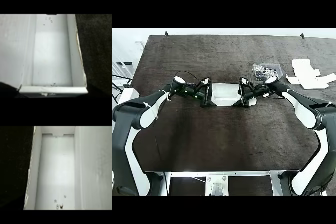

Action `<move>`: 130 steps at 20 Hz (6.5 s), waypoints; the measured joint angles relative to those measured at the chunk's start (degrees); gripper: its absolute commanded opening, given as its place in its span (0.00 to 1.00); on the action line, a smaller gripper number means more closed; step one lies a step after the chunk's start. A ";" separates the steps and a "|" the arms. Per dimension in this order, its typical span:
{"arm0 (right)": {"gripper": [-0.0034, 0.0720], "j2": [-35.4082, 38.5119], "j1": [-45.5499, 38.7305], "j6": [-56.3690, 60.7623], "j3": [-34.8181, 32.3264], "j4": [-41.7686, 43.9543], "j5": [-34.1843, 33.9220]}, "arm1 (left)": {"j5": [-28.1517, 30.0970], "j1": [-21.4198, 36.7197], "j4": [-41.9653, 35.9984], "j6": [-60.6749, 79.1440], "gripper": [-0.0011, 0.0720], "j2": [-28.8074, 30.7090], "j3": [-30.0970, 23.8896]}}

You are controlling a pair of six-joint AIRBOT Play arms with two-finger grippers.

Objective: Fold the box and place the chain.

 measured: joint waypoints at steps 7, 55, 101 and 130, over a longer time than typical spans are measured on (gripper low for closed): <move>0.81 0.00 0.00 0.00 0.00 -0.02 0.11 | -0.66 0.04 -0.17 -0.02 0.57 -0.02 0.00; 0.06 10.82 -7.45 13.55 -2.14 2.34 10.43 | -1.01 0.04 -0.55 -0.17 0.57 -0.02 0.02; 0.88 15.47 -1.81 20.50 -2.58 -22.38 -1.79 | -0.98 0.04 -0.57 -0.26 0.57 -0.02 0.02; 0.81 10.54 4.48 14.43 -4.72 -11.26 -9.11 | -1.01 0.09 -0.50 -0.24 0.57 -0.04 0.02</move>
